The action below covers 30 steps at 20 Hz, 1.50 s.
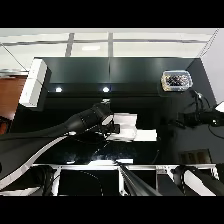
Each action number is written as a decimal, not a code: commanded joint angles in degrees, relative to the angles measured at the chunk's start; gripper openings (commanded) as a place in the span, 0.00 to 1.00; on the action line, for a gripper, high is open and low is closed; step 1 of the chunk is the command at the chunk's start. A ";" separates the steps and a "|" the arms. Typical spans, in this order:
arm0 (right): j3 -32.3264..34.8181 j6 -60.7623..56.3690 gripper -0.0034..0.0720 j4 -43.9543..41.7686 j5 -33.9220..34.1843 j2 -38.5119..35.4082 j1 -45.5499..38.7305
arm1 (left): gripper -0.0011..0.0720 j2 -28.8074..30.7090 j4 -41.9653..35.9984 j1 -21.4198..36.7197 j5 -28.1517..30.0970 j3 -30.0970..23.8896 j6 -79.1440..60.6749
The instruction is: Fold the box and place the chain.
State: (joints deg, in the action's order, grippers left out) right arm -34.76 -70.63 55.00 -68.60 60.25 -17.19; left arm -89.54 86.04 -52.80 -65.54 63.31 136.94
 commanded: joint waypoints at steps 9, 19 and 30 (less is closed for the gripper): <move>9.07 0.02 0.07 -12.09 0.55 8.94 13.38 | 0.06 -0.20 -0.87 0.07 -1.01 -0.02 0.00; 9.05 16.13 0.67 -30.08 -0.66 9.01 15.89 | 0.06 -0.17 -0.79 0.17 -1.01 1.36 0.00; 2.75 5.70 0.71 -25.16 7.93 9.01 27.93 | 0.06 -0.17 -0.81 0.17 -1.03 1.38 0.00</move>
State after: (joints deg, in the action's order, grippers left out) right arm -29.43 -57.69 24.86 -65.10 69.23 6.35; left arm -89.76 85.17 -52.66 -66.63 64.62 136.97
